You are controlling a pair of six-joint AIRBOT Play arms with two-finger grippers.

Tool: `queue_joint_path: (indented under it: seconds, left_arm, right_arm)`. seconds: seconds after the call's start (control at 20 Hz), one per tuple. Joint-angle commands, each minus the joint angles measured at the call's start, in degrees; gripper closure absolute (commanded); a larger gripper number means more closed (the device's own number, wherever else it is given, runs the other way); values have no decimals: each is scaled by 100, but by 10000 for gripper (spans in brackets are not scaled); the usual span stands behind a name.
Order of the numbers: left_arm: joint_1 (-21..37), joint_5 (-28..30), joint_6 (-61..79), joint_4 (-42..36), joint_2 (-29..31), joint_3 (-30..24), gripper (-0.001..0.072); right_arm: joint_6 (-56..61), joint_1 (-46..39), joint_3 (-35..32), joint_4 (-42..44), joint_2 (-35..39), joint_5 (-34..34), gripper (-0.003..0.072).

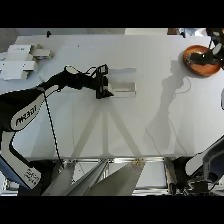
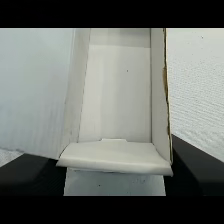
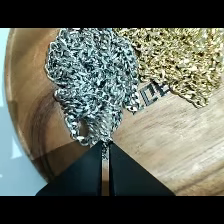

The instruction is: Fold the box and place the chain.

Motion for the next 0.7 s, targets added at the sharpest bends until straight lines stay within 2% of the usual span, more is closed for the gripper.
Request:
queue_joint_path:
  seconds: [0.0, 0.1, 0.3, 0.4, 0.5, 0.65]
  left_arm:
    - [2, 2, 2, 2, -4, 4, 314]
    - [2, 2, 2, 2, -4, 4, 314]
    - [2, 2, 2, 2, -4, 4, 314]
    - [2, 2, 2, 2, -4, 4, 314]
    - [2, 2, 2, 2, -4, 4, 314]
    - [2, 2, 2, 2, -4, 4, 314]
  right_arm:
    - [-579, -2, 7, -11, 450, 365, 672]
    - [-839, -2, 7, 7, 688, 848, 672]
    - [-1423, -2, 7, 63, 1123, 2415, 673]
    - [-1679, -2, 7, 352, 1316, 3084, 674]
    - [-1790, -2, 7, 748, 1495, 3501, 674]
    - [-1814, 13, 4, 1266, 1801, 3692, 675]
